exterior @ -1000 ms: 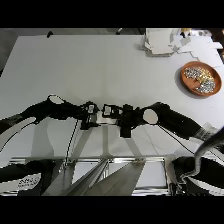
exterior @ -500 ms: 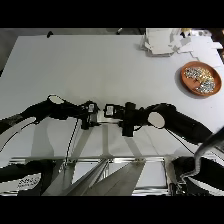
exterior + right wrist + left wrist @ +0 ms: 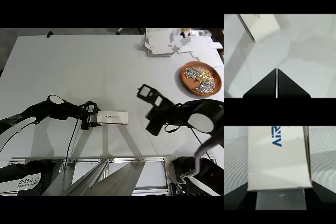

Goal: Fold the box and place the chain.

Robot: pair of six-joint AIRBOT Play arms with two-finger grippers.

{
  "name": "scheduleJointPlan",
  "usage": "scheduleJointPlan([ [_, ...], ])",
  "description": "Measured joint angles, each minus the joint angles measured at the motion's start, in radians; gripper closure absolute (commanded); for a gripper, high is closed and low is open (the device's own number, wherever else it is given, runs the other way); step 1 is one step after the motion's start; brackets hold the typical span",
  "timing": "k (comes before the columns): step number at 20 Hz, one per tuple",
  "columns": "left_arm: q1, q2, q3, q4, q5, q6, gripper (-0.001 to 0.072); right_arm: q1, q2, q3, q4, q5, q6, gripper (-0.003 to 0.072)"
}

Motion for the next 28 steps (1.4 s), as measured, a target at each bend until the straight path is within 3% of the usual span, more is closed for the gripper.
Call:
scheduleJointPlan([
  [3,0.0,0.0,0.0,0.0,0.0,0.0,0.0677,-0.117,0.017,-0.031,-0.031,0.113,0.141,0.0669],
  [9,0.0,0.0,0.0,0.0,0.0,0.0,0.0677,-0.264,0.026,-0.146,-0.058,0.176,0.277,0.0669],
  [15,0.0,0.0,0.0,0.0,0.0,-0.001,0.0677,-0.295,0.026,-0.209,-0.048,0.182,0.307,0.0669],
  [28,0.0,0.0,0.0,0.0,0.0,-0.001,0.0678,-0.299,0.026,-0.22,0.017,0.203,0.313,0.0669],
])
